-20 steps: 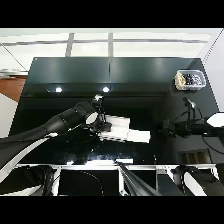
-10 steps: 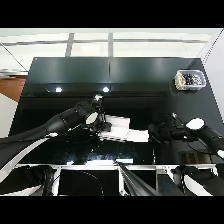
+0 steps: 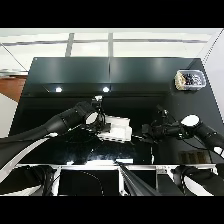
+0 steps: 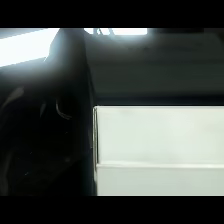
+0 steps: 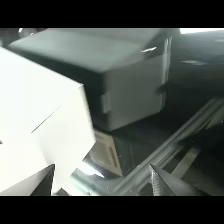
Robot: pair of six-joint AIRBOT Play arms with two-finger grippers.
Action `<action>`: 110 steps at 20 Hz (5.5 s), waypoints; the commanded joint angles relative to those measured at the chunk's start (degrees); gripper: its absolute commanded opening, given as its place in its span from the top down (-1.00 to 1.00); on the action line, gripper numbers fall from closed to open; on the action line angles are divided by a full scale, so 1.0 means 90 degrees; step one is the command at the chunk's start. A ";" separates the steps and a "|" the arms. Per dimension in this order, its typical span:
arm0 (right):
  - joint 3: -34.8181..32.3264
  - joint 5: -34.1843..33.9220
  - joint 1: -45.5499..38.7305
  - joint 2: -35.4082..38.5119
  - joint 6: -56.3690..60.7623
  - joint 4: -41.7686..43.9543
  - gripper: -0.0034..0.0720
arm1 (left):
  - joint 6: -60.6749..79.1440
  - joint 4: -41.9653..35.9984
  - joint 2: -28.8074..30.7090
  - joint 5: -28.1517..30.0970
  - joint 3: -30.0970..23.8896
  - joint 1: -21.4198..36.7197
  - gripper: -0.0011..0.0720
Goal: Fold the box and place the chain.
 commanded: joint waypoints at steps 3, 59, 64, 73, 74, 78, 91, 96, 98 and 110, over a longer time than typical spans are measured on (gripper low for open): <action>0.0452 0.0243 0.0194 -0.0005 -0.0199 0.0138 -0.96 | 0.0000 0.0000 0.0000 -0.0029 0.0000 -0.0002 0.88; 0.3781 0.0602 0.4257 -0.1970 0.7592 -0.5659 0.29 | 0.0000 0.0029 0.0000 -0.0019 0.0000 -0.0002 0.88; 0.3781 0.0680 0.4257 -0.2152 0.7842 -0.5588 0.29 | 0.0000 0.0029 0.0000 -0.0032 0.0000 -0.0002 0.88; 0.3781 0.0508 0.4257 -0.2295 0.7888 -0.5530 0.29 | 0.0000 0.0029 0.0000 -0.0029 0.0000 -0.0002 0.88; 0.3781 0.0459 0.4257 -0.2293 0.7885 -0.5530 0.38 | 0.0000 0.0029 0.0000 -0.0029 0.0000 -0.0002 0.88; 0.3781 0.0430 0.4257 -0.2293 0.7881 -0.5537 0.79 | 0.0000 0.0027 0.0000 -0.0032 0.0000 -0.0002 0.88; 0.3781 0.0607 0.4257 -0.2290 0.7881 -0.5552 0.36 | 0.0000 0.0027 0.0000 -0.0027 0.0000 -0.0002 0.88; 0.3857 0.0605 0.4252 -0.2290 0.7878 -0.5603 0.36 | 0.0000 0.0027 0.0000 -0.0027 0.0000 -0.0002 0.88; 0.3990 0.0614 0.4255 -0.2290 0.7813 -0.5680 0.36 | 0.0000 0.0027 0.0000 -0.0027 0.0000 -0.0002 0.88; 0.3995 0.0619 0.4299 -0.2339 0.7793 -0.5838 0.79 | 0.0000 0.0027 0.0000 -0.0027 0.0000 -0.0002 0.88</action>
